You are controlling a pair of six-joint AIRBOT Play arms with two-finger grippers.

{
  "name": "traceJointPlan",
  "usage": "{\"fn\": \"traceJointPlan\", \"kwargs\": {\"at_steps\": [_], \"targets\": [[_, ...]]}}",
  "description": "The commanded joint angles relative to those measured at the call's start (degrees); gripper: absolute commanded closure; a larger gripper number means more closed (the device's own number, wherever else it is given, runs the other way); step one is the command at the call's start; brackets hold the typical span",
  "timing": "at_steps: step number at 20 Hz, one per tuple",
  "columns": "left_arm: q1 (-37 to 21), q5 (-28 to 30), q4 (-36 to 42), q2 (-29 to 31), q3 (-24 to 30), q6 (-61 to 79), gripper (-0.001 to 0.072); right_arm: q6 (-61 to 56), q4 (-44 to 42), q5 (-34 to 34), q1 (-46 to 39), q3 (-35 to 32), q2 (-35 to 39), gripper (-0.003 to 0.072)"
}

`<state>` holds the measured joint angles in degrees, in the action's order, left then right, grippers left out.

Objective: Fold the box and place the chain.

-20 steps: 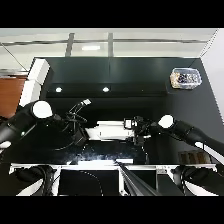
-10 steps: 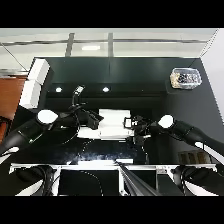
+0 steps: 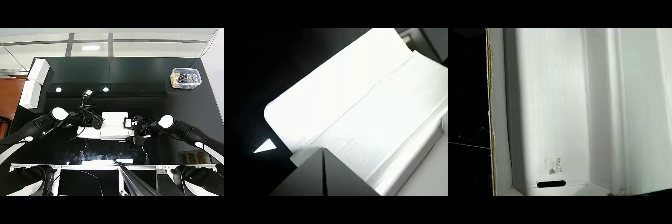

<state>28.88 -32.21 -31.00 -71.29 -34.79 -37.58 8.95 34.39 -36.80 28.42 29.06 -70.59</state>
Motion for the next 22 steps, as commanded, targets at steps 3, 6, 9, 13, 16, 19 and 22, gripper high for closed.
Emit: {"fn": "traceJointPlan", "kwargs": {"at_steps": [3, 6, 9, 13, 16, 19, 22], "targets": [[-3.54, -8.33, -11.47, 4.33, -4.63, 0.04, 0.0684, 0.0, -0.02, -0.02, 0.02, -0.02, -0.04, 0.0256], [-9.2, -18.62, -17.75, 11.87, -4.61, 0.48, 0.0679, 0.0, -0.02, -0.02, 0.02, -0.02, -0.04, 0.0256], [-14.29, -28.24, -18.45, 17.86, -3.32, 10.34, 0.056, 0.0, -0.02, -0.02, 0.02, -0.02, -0.04, 0.0256], [-11.72, -26.8, -18.03, 17.62, 1.97, 25.14, 0.001, 0.0, -0.02, -0.02, 0.02, -0.02, -0.04, 0.0255], [-8.22, -20.79, -18.01, 14.47, 4.94, 32.28, 0.001, 0.0, -0.02, -0.02, 0.02, -0.02, -0.04, 0.0256], [-4.74, -13.2, -17.79, 10.88, 5.6, 33.22, 0.001, 0.0, -0.02, -0.02, 0.02, -0.02, -0.04, 0.0256], [-0.31, -6.32, -16.68, 8.94, 5.6, 33.24, 0.001, 0.0, -0.02, -0.02, 0.02, -0.02, -0.04, 0.0256]]}}
